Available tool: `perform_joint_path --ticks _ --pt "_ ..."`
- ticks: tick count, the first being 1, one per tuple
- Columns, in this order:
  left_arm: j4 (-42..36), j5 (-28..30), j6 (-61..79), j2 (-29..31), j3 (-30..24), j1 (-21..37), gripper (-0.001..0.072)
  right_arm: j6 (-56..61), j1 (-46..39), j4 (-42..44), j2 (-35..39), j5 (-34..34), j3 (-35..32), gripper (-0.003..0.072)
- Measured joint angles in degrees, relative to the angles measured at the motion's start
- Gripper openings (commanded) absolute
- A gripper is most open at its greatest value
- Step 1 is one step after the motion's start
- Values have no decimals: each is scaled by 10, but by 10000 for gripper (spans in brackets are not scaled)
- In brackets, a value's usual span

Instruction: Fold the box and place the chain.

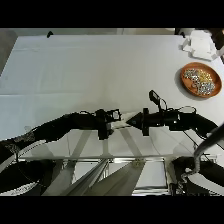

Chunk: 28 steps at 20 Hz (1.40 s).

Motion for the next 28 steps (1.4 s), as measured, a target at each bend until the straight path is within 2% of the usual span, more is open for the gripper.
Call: perform_joint_path --ticks 7,22,28 --pt "0 0 0 0 0 0 331 22 31 -7 0 -52 0 9" --pt "0 0 1 0 0 0 331 44 35 -25 2 -95 -32 8" --pt "0 2 0 0 0 0 331 22 35 20 71 -94 -28 8"
